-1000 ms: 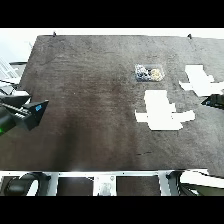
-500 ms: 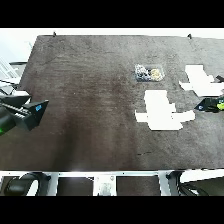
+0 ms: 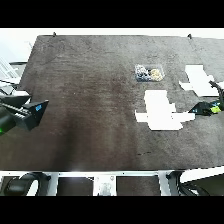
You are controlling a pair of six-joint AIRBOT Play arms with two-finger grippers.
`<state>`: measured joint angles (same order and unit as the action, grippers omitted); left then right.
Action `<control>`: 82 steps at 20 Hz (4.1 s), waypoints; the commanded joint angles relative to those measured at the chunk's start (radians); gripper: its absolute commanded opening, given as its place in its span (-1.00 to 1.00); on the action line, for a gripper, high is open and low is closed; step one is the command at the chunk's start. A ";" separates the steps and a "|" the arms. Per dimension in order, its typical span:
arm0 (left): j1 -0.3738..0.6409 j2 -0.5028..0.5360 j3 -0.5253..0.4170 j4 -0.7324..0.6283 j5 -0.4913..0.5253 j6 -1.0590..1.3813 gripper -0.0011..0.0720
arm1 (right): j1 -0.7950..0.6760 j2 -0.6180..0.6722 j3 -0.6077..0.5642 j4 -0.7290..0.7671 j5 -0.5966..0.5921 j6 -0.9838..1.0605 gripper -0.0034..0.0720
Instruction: Fold the box and place the chain.
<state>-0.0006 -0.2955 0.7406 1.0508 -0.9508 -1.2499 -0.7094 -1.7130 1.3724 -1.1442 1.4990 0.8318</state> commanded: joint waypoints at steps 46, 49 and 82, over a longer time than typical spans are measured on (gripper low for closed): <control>0.000 0.000 0.000 -0.042 0.093 0.000 0.98 | 0.708 0.246 -0.430 0.610 -0.610 0.002 -0.89; 0.000 0.000 0.000 -0.064 0.106 0.000 0.98 | 0.727 0.214 -0.388 0.610 -0.609 -0.018 -0.89; -0.097 -1.308 0.624 -0.362 -0.032 0.610 0.98 | 0.844 0.140 -0.361 0.610 -0.766 -0.024 -0.89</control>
<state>-0.0551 -1.4609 1.2350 0.6205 -0.9222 -0.6285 0.1333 -1.5723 1.0119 -0.5346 0.7330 0.8089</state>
